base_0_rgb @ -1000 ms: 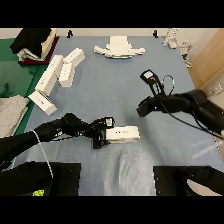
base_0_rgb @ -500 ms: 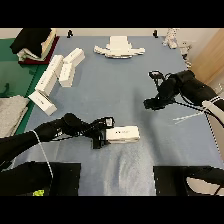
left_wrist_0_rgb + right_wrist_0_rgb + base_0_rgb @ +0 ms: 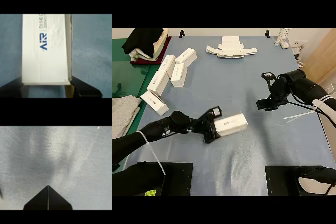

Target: Fold the box.

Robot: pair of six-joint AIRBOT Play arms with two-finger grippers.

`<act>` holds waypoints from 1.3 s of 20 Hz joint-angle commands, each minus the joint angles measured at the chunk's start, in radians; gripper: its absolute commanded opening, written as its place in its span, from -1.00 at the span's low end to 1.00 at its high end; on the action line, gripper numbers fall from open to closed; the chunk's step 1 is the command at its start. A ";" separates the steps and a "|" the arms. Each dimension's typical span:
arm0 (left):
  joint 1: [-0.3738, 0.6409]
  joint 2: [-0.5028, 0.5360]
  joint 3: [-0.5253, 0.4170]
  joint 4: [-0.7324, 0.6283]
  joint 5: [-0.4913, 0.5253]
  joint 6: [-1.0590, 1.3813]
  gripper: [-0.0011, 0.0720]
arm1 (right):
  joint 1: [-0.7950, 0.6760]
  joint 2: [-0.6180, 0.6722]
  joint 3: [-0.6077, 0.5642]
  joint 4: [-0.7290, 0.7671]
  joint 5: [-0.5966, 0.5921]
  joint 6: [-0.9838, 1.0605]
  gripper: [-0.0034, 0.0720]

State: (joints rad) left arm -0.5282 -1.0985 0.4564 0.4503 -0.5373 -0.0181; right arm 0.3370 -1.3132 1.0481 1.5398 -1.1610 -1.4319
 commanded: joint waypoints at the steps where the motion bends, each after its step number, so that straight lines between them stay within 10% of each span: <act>1: 0.153 0.074 0.003 0.085 0.057 -0.346 0.35 | 0.000 -0.001 0.001 0.001 -0.003 0.002 -0.90; 10: 0.659 0.163 0.004 0.418 -0.047 -0.780 0.35 | 0.000 -0.001 0.001 0.001 -0.003 0.002 -0.90; 19: 0.683 0.082 0.027 0.419 0.157 -0.809 0.35 | 0.000 -0.001 0.001 0.001 -0.003 0.002 -0.90; 26: 0.625 -0.177 0.271 0.418 0.153 -0.806 0.35 | 0.000 -0.001 0.001 0.001 -0.003 0.002 -0.90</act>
State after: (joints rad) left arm 0.1215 -1.1793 0.6323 0.8677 -0.3943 -0.8223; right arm 0.3370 -1.3140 1.0481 1.5402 -1.1641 -1.4300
